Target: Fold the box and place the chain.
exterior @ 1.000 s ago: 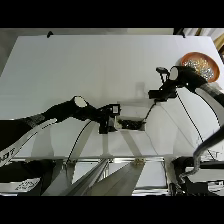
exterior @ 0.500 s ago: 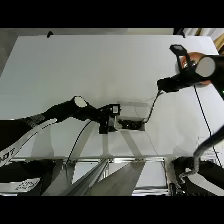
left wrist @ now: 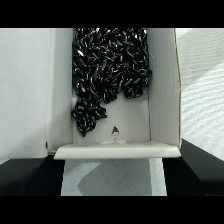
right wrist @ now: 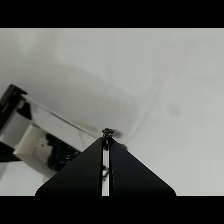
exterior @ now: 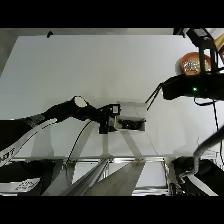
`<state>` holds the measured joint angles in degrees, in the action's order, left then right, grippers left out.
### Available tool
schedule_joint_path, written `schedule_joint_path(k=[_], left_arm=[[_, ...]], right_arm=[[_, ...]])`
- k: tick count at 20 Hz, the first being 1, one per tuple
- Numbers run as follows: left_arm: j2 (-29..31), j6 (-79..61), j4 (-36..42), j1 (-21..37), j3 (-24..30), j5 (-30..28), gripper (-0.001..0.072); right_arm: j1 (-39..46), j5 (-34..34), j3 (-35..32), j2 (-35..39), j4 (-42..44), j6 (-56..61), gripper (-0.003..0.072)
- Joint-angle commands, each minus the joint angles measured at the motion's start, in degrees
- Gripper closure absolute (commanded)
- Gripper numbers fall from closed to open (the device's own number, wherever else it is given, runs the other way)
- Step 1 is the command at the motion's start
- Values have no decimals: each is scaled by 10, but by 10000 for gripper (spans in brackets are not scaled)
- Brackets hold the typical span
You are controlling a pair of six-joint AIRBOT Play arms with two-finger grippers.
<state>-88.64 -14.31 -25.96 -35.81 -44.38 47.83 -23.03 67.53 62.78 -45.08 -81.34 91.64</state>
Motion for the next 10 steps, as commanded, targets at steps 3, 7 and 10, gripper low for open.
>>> schedule_joint_path(k=[3,7,10], left_arm=[[0,0,0,0,0,0,573],[0,0,0,0,0,0,573],[0,0,0,0,0,0,573]], right_arm=[[-44,-7,0,47,-6,31,677],[-79,-9,1,64,-24,46,678],[-112,-29,1,71,-23,55,678]])
